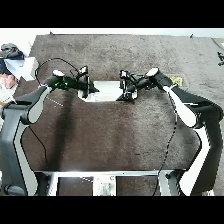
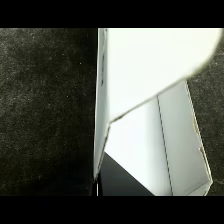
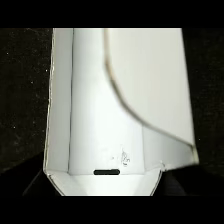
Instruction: Fold the box and place the chain.
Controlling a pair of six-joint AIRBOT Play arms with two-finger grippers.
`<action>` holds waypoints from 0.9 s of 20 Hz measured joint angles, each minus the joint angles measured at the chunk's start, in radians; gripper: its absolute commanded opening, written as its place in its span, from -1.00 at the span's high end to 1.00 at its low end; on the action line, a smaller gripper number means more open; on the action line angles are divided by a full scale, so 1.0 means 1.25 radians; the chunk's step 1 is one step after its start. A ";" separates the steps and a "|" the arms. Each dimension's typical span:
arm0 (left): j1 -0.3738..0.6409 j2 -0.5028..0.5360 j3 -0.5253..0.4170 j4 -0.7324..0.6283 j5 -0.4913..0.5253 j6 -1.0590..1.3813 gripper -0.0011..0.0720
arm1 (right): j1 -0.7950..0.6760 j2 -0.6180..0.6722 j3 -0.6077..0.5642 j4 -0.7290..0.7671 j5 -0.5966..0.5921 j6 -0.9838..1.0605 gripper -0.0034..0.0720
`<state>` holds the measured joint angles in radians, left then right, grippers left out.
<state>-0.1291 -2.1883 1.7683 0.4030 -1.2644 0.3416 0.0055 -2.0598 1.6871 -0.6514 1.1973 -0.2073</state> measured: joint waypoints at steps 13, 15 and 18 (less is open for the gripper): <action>0.000 0.000 0.000 0.000 0.000 0.000 0.94 | 0.007 -0.024 0.010 0.016 0.003 0.002 -0.80; 0.000 0.000 0.000 0.000 0.000 0.000 0.94 | 0.007 -0.027 0.010 0.019 0.002 0.002 -0.80; 0.000 0.000 0.000 0.000 0.000 -0.001 0.94 | 0.007 -0.031 0.010 0.021 0.002 0.002 -0.80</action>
<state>-0.1291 -2.1883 1.7683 0.4030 -1.2644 0.3408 0.0139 -2.0983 1.6997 -0.6247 1.1999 -0.2054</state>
